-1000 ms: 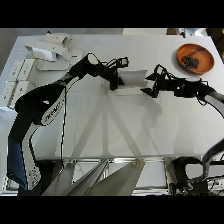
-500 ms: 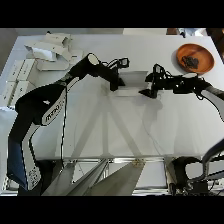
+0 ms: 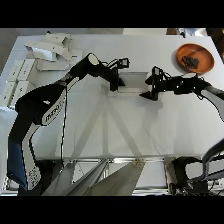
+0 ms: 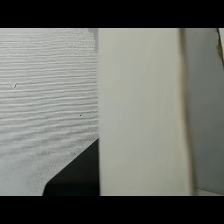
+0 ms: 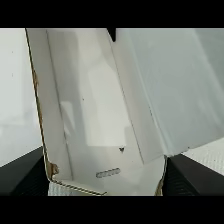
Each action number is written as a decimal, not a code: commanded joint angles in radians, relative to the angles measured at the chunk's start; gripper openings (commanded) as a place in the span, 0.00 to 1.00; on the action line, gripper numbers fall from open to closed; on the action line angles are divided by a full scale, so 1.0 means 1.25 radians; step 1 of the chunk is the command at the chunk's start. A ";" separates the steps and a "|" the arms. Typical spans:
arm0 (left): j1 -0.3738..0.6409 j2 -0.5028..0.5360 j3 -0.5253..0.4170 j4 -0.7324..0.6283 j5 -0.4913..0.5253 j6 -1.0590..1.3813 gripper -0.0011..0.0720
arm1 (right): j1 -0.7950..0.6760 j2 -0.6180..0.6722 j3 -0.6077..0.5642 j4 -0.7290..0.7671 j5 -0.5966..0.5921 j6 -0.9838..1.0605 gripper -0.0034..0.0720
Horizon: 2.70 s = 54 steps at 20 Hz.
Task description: Fold the box and place the chain.
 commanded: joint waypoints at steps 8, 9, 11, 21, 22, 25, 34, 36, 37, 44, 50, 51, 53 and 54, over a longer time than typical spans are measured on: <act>0.001 0.000 0.000 0.000 0.002 0.000 0.03 | 0.000 -0.025 0.000 0.015 0.005 -0.002 0.97; 0.001 0.000 0.000 0.000 0.002 0.000 0.03 | 0.000 -0.026 0.000 0.015 0.009 -0.013 0.97; 0.001 0.000 0.000 0.000 0.002 -0.001 0.03 | 0.000 -0.026 0.000 0.018 0.023 -0.023 0.97; 0.001 0.000 0.000 0.000 0.002 0.000 0.03 | 0.005 -0.056 0.034 0.028 0.044 -0.034 0.97; 0.001 0.000 0.000 0.000 0.002 -0.001 0.03 | 0.006 -0.056 0.035 0.027 0.043 -0.032 0.97; 0.001 0.000 0.000 0.000 0.002 0.000 0.03 | 0.017 -0.056 0.035 0.009 0.044 -0.024 0.97; 0.001 0.000 0.000 0.000 0.002 0.000 0.03 | 0.020 -0.056 0.037 -0.004 0.055 -0.024 0.97; 0.001 0.000 0.000 0.000 0.002 0.000 0.03 | 0.019 -0.056 0.037 -0.004 0.054 -0.029 0.97; 0.001 0.000 0.000 0.000 0.002 0.000 0.03 | 0.019 -0.056 0.037 -0.004 0.055 -0.029 0.97; 0.001 0.000 0.000 0.000 0.002 0.000 0.03 | 0.016 -0.056 0.037 -0.005 0.069 -0.026 0.97; 0.001 0.000 0.000 0.000 0.002 0.000 0.03 | 0.004 -0.056 0.037 -0.076 0.118 -0.023 0.97; 0.001 0.000 0.000 0.000 0.002 0.000 0.03 | 0.004 -0.056 0.037 -0.075 0.119 -0.025 0.97; 0.001 0.000 0.000 0.000 0.002 -0.001 0.03 | 0.000 -0.056 0.037 -0.081 0.108 -0.040 0.97; 0.001 0.000 0.000 0.000 0.002 0.000 0.03 | -0.002 -0.056 0.037 -0.077 0.096 -0.039 0.97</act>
